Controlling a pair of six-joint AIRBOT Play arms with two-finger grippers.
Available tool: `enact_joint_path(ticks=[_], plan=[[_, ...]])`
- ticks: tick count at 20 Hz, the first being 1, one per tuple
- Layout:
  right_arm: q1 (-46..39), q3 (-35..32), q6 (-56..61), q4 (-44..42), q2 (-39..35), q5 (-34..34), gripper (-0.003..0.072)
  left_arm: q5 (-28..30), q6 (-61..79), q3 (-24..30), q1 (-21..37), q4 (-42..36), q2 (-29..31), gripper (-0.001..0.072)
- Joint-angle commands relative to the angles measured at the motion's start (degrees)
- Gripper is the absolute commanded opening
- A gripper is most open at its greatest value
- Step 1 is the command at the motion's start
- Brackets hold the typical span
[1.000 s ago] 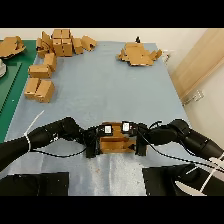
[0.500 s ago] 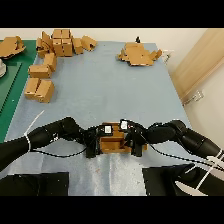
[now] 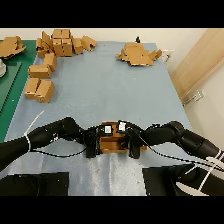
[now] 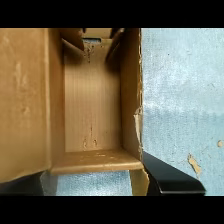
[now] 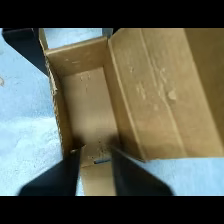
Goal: Fold the box.
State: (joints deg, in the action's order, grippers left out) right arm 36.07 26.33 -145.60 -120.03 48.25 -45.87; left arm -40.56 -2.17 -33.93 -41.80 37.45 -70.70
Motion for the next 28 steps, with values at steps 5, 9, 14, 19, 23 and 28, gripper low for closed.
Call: enact_joint_path(ticks=[5,9,14,19,23,28], plan=[[1.2,0.0,0.0,-0.7,3.2,0.4,0.045,0.0,0.0,0.0,0.0,0.0,0.0,0.0386],[1.2,0.0,0.0,0.2,3.3,0.2,0.0451,0.0,0.0,0.0,0.0,0.0,0.0,0.0386],[0.1,0.0,13.2,3.4,-0.6,-7.6,0.0426,0.0,0.0,0.0,0.0,0.0,0.0,0.0386],[-9.6,0.0,29.2,9.1,-12.7,-17.9,0.0243,0.0,0.0,0.0,0.0,0.0,0.0,0.0386],[-23.5,0.0,44.4,9.3,-21.6,-21.8,0.0004,0.0,0.0,0.0,0.0,0.0,0.0,0.0386],[-36.2,-2.3,55.4,9.3,-19.5,-23.1,0.0004,0.0,0.0,0.0,0.0,0.0,0.0,0.0386]])
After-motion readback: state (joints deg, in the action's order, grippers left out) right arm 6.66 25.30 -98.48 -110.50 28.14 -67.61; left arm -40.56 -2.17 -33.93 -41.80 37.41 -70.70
